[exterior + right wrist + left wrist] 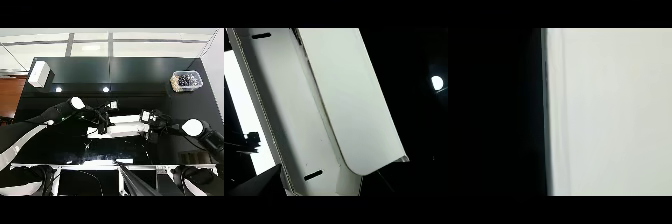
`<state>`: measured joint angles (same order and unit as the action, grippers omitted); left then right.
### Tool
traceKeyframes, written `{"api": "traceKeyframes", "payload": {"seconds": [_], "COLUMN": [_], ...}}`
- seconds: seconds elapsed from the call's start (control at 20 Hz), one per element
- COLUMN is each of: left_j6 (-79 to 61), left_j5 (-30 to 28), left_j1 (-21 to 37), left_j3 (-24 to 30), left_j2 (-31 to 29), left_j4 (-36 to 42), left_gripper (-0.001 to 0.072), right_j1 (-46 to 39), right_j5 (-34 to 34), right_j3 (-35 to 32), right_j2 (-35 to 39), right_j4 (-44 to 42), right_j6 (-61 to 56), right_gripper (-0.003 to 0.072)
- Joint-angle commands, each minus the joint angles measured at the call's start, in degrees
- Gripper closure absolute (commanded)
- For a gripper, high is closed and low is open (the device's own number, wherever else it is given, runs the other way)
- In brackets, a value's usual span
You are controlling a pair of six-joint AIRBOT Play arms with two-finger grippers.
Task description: Fold the box and place the chain.
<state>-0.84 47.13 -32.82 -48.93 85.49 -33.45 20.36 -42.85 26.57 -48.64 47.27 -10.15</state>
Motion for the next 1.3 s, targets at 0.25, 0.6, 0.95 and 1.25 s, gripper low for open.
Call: {"api": "traceKeyframes", "payload": {"seconds": [0.25, 0.6, 0.95, 1.25], "left_j6": [-1.1, -3.6, -3.7, -3.7], "left_j5": [-0.2, -0.2, -0.2, -0.2], "left_j1": [0.0, 0.0, 0.0, 0.0], "left_j3": [-0.1, -0.1, -0.1, -0.1], "left_j2": [-0.4, -0.6, -0.6, -0.6], "left_j4": [-2.6, -2.6, -2.6, -2.6], "left_gripper": [0.0687, 0.0687, 0.0687, 0.0686], "right_j1": [-4.2, -4.3, -4.3, -4.3], "right_j5": [-3.4, -2.2, -2.7, -4.5], "right_j3": [0.2, 0.2, 0.2, -1.3], "right_j2": [-3.5, -4.4, -6.6, -9.0], "right_j4": [-5.9, -10.2, -11.9, -12.8], "right_j6": [8.3, 12.1, 14.0, 16.6], "right_gripper": [0.0051, 0.0051, 0.0051, 0.0051]}}
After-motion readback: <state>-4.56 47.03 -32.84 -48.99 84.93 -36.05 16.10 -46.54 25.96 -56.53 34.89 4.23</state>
